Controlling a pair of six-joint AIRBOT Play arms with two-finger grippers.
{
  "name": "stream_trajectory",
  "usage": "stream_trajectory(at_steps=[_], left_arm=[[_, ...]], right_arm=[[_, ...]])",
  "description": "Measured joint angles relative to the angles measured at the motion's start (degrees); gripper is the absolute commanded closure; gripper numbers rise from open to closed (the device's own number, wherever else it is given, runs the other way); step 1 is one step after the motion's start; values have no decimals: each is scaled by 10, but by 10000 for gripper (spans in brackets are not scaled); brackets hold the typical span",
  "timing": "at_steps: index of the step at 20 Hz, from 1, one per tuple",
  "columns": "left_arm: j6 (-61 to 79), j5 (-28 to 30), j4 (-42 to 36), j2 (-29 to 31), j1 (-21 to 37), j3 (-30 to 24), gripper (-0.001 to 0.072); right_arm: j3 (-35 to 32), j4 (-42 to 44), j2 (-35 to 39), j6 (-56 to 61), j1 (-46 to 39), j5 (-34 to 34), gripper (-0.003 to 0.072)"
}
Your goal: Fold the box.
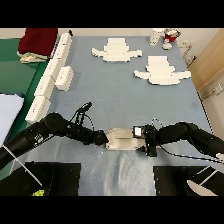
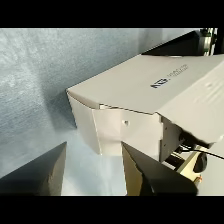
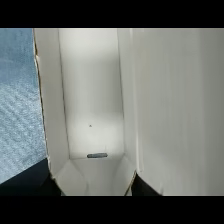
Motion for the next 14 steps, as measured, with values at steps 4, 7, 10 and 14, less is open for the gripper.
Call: stream_trajectory(at_steps=[4, 7, 10, 14], left_arm=[[-62, 40, 17, -16, -45, 7, 190], [-142, 53, 87, -45, -86, 32, 191], [-242, 56, 178, -76, -127, 69, 190], [-339, 40, 275, -115, -172, 119, 191]], right_arm=[[0, 0, 0, 0, 0, 0, 210], [0, 0, 0, 0, 0, 0, 210], [0, 0, 0, 0, 0, 0, 210], [0, 0, 0, 0, 0, 0, 210]])
